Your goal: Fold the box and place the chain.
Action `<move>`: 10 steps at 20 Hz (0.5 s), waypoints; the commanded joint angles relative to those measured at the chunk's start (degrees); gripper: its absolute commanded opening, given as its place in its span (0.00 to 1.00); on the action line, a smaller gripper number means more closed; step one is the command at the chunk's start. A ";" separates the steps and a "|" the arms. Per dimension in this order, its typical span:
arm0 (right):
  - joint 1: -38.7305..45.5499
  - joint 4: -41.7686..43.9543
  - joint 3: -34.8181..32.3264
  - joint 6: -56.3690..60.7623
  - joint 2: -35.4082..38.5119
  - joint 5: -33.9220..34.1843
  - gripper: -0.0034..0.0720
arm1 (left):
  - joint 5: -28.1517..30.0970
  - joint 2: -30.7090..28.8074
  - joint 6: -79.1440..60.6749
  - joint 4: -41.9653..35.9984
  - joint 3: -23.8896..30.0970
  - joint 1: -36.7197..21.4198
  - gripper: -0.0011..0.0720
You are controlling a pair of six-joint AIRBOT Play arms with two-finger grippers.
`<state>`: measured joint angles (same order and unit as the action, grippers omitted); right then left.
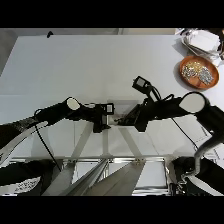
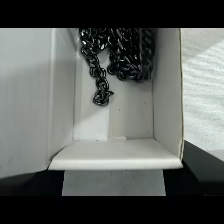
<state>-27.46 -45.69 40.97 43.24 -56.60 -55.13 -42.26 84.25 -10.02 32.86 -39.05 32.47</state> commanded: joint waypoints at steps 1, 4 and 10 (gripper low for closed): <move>-2.43 -0.26 -2.05 0.02 -6.10 4.00 0.07 | 0.02 -0.04 0.00 0.00 0.02 0.02 0.39; -4.00 0.79 -2.05 0.42 -10.45 6.49 0.16 | 0.02 -0.04 -0.02 0.02 0.02 0.02 0.39; -3.02 3.04 -1.99 0.44 -11.23 9.33 0.21 | 0.00 -0.04 0.00 0.00 0.02 0.02 0.39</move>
